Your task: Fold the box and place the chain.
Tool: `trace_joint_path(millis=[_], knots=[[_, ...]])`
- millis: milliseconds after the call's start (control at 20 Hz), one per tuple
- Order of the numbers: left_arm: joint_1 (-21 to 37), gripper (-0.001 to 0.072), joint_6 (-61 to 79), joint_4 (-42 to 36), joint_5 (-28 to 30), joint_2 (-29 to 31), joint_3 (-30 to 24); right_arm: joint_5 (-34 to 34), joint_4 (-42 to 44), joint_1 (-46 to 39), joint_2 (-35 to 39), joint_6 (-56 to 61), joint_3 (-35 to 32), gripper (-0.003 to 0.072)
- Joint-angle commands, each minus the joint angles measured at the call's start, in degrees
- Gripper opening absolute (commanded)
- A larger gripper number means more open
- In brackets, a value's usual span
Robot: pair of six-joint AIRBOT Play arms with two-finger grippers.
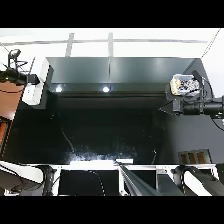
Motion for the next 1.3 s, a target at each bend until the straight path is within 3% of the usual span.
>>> trace_joint_path(millis=[0, 200, 250, 300, 350, 500, 600, 700, 800, 900, 950, 1050, 1250], knots=[[-0.26, 0.0717, -3.34, 1.27, -9.84, 1.55, 6.08, -0.02, 0.07, 0.00, 0.02, -0.52, 0.13, 0.0015], [-0.26, 0.0708, -18.05, 2.36, -21.68, 6.36, 17.92, 4.42, -0.61, 0.00, 0.04, 0.90, 6.60, 0.0014], [-0.33, 0.0586, -21.38, 1.86, -24.87, 7.78, 20.02, 6.67, -2.34, 0.00, 0.26, 2.08, 9.99, 0.0014], [-0.66, 0.0229, -22.84, 0.52, -28.04, 9.42, 21.14, 8.22, -4.55, 0.00, 0.94, 2.93, 12.90, 0.0014], [-1.33, 0.0029, -22.73, -1.53, -30.56, 11.63, 21.05, 8.63, -7.28, 0.13, 2.69, 3.96, 15.30, 0.0013], [-8.26, 0.0028, -21.79, -2.21, -29.42, 20.74, 15.89, -0.46, -14.25, 1.70, 12.57, 4.90, 14.93, 0.0012], [-16.35, 0.0027, -20.52, -2.12, -19.67, 30.47, 5.66, -9.29, -17.84, 3.87, 18.40, 4.87, 11.30, 0.0012], [-25.27, 0.0028, -20.61, -1.33, -6.58, 41.83, -10.51, -17.27, -19.87, 5.16, 20.59, 4.52, 5.60, 0.0013], [-32.83, 0.0028, -22.27, -0.35, 5.90, 53.31, -30.21, -25.38, -19.98, 5.35, 20.57, 2.80, -1.62, 0.0013], [-36.22, 0.0028, -26.14, 0.66, 16.00, 62.45, -46.71, -34.10, -20.04, 5.35, 20.57, -0.26, -8.48, 0.0013], [-36.48, 0.0028, -27.47, 0.61, 19.32, 66.07, -52.33, -36.72, -20.13, 5.35, 20.55, -0.87, -10.60, 0.0014], [-36.09, 0.0028, -27.45, 0.92, 21.49, 71.84, -58.82, -37.13, -20.11, 5.35, 20.55, -0.90, -11.72, 0.0016], [-35.17, 0.0030, -27.45, 0.44, 20.26, 75.60, -60.57, -35.43, -19.52, 5.35, 20.55, -0.85, -11.72, 0.0016]])
